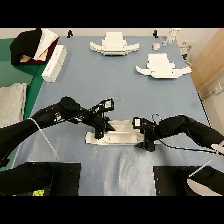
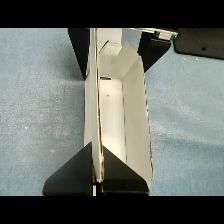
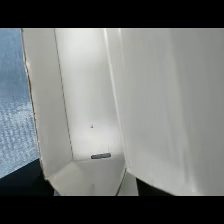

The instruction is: Fold the box.

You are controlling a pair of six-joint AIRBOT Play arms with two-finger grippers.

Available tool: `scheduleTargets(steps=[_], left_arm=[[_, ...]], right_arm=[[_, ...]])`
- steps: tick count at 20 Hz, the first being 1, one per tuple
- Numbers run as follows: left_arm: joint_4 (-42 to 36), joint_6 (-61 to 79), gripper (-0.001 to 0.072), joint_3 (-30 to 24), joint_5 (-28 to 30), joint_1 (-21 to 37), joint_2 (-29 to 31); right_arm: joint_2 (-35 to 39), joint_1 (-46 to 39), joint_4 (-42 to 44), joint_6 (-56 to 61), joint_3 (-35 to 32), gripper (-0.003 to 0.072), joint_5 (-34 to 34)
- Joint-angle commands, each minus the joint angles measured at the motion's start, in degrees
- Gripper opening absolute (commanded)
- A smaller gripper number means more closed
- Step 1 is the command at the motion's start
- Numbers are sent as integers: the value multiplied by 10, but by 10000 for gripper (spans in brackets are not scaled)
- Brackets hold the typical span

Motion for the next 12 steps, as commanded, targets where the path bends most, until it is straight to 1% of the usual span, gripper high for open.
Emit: scheduleTargets(steps=[1,2,3,4,7,8,9,12], left_arm=[[0,0,14,0,0,0,0],[0,0,13,0,0,0,0],[0,0,14,0,0,0,0],[0,0,14,0,0,0,0],[0,0,14,0,0,0,0],[0,0,14,0,0,0,0],[0,0,14,0,0,0,0],[0,0,14,0,0,0,0]], right_arm=[[0,4,1,0,0,591,3],[0,10,-2,0,0,480,0],[-1,14,-4,0,0,457,0],[0,15,-4,0,0,458,-2],[0,14,-4,0,0,471,-2],[1,14,-4,0,0,519,-2],[1,14,-6,0,0,603,-3],[9,14,-5,0,0,610,-12]])
